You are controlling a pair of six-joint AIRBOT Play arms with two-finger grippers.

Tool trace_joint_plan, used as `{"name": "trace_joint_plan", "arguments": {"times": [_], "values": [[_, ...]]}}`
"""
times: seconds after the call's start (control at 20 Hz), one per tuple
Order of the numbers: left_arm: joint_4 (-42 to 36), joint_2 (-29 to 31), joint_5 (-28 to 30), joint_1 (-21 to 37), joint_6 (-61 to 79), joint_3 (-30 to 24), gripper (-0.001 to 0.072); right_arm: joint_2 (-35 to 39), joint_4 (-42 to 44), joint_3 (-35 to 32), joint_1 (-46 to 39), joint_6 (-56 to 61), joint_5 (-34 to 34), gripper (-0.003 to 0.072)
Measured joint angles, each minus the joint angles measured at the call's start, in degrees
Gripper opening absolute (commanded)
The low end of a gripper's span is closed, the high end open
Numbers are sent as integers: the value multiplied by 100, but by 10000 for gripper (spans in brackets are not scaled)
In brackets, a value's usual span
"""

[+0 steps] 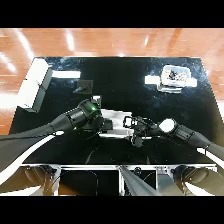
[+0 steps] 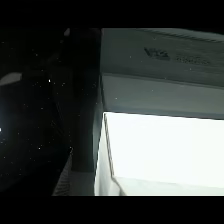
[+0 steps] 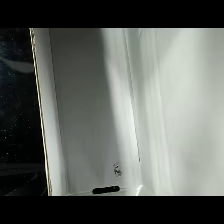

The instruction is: Fold the box and place the chain.

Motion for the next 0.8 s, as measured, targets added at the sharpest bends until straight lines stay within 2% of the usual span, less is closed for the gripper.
{"name": "trace_joint_plan", "arguments": {"times": [0.2, 0.35, 0.4, 0.65, 0.75, 0.8], "values": [[-22, -11, 2, 0, 7, 2, 414, 0, 0, 0, 0, 0, 0, 259], [-63, -13, -66, 0, 15, 4, 227, 0, 0, 0, 0, -2, 0, 259], [-57, -13, -48, 0, 17, 4, 196, 0, 0, 0, 0, -2, 0, 258], [-39, -13, -11, 0, 17, 4, 173, 0, 0, 0, 0, -4, 4, 259], [-17, -13, 7, 0, 79, 4, 51, 0, -15, 0, 0, -46, -9, 259], [-17, -13, 13, 0, 79, 4, 21, 0, -11, 0, 0, -39, -9, 259]]}}
